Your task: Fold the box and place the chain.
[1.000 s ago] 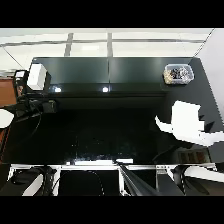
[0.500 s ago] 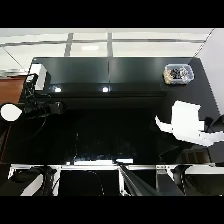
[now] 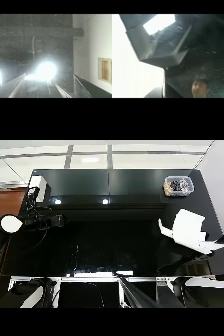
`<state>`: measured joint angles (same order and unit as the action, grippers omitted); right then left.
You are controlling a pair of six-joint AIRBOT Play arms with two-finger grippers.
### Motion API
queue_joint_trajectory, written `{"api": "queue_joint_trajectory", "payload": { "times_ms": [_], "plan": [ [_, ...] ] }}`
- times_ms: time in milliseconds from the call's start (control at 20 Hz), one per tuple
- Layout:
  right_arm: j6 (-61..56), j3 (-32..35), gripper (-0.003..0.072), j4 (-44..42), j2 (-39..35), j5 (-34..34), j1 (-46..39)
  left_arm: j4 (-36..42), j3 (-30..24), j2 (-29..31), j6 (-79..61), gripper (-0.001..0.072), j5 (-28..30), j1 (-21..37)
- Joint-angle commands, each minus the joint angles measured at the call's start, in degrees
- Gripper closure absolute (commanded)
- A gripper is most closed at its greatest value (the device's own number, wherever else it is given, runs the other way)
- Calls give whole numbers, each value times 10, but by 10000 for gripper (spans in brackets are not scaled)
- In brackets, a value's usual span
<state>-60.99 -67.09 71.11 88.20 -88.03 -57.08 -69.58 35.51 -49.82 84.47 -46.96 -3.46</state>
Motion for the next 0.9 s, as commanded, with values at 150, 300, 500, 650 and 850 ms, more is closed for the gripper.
{"api": "queue_joint_trajectory", "payload": {
  "times_ms": [150,300,500,650,850],
  "plan": [
    [24,35,673,-164,-129,71,79,30,0,0,0,2,13,1],
    [50,117,673,-243,-226,135,177,57,0,0,0,2,18,0],
    [54,263,673,-311,-349,276,349,97,0,-2,-7,2,15,-3],
    [41,363,673,-398,-379,408,476,145,10,-25,-86,8,19,-41],
    [37,452,672,-442,-368,562,652,177,81,-132,-95,22,9,-90]
  ]
}}
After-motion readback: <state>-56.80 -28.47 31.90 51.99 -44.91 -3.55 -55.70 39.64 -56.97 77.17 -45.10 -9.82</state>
